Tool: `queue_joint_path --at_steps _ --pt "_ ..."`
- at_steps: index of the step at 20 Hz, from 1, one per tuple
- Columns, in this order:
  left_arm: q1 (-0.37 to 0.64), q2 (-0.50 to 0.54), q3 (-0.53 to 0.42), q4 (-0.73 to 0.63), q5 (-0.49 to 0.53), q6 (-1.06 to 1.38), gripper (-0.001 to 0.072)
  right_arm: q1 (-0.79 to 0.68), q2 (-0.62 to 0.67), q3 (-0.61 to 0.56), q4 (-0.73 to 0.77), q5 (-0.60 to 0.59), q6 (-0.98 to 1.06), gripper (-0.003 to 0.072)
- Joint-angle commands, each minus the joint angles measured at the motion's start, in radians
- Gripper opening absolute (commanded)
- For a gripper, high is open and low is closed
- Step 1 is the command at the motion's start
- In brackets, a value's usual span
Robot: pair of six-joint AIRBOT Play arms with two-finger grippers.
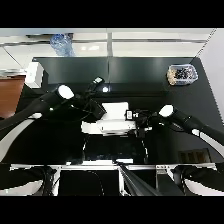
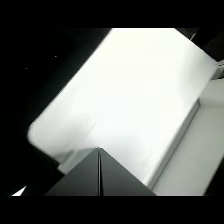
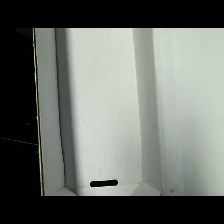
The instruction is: Fold the box and place the chain.
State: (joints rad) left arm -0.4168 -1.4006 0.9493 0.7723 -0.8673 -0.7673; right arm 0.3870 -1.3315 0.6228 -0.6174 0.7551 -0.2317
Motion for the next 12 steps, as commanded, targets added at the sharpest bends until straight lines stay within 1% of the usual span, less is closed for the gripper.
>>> queue_joint_path --at_steps 1,3,4,6,7,9,10,11,12 --pt "0.069 0.14 -0.013 0.015 -0.043 -0.026 0.002 0.0 0.0 0.0 0.0 0.0 0.004 0.0189" --pt "0.123 0.269 -0.113 -0.002 -0.005 -0.019 0.0021 0.0 0.0 0.0 0.009 -0.011 0.028 0.0189" --pt "0.15 0.34 -0.188 -0.027 0.03 0.019 0.0022 0.0 0.0 0.0 0.015 -0.024 0.038 0.0189" --pt "0.176 0.453 -0.325 -0.11 0.051 0.251 0.0025 0.001 0.0 0.0 0.016 -0.033 0.045 0.0189" --pt "0.176 0.483 -0.371 -0.115 0.04 0.365 0.0025 0.001 0.0 0.0 0.016 -0.033 0.045 0.0189" --pt "0.167 0.484 -0.412 -0.11 0.001 0.537 0.0027 0.001 0.0 0.0 0.016 -0.033 0.045 0.0189" --pt "0.158 0.473 -0.42 -0.096 0.005 0.634 0.0188 0.001 0.0 0.0 0.016 -0.032 0.045 0.0189" --pt "0.149 0.456 -0.42 -0.089 0.023 0.741 0.0583 0.001 0.0 0.0 0.016 -0.033 0.045 0.0189" --pt "0.138 0.433 -0.414 -0.077 0.05 0.771 0.0707 0.001 0.0 0.0 0.016 -0.032 0.044 0.0189"
